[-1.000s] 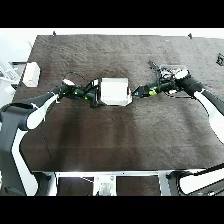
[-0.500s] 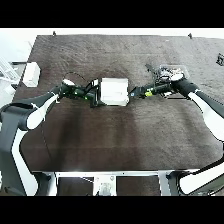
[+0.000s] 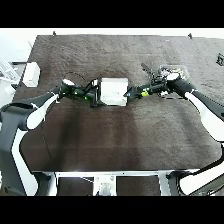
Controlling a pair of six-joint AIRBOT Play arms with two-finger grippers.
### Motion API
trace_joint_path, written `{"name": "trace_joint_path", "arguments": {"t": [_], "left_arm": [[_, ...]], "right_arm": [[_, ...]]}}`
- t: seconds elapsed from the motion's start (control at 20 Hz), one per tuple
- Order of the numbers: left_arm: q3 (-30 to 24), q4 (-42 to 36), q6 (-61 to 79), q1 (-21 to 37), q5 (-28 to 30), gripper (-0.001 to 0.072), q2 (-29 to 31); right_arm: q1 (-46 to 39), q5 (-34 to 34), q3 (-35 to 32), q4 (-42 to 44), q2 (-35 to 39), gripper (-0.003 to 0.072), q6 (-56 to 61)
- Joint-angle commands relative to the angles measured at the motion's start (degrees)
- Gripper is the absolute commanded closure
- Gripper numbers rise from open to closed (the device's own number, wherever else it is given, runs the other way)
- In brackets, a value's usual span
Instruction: Fold the box and place the chain.
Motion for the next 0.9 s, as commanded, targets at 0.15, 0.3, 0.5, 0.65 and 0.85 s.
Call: {"name": "trace_joint_path", "arguments": {"t": [0.15,0.3,0.5,0.65,0.85], "left_arm": [[0.0,0.0,0.1,0.0,-0.1,0.0179,0.0],[0.0,0.0,0.1,0.0,-0.1,0.0179,0.0],[0.0,0.0,0.1,0.0,-0.1,0.0179,0.0],[0.0,0.0,0.1,0.0,-0.1,0.0179,0.0],[0.0,0.0,0.1,0.0,-0.2,0.0179,0.0]], "right_arm": [[4.8,1.2,8.6,-17.8,0.0,0.0210,14.8],[8.4,1.5,11.5,-26.4,0.0,0.0210,20.8],[11.8,1.5,12.3,-35.6,0.0,0.0209,27.5],[12.4,1.4,12.3,-37.7,0.0,0.0209,31.7],[14.0,-1.0,12.3,-39.5,0.0,0.0210,35.5]]}}
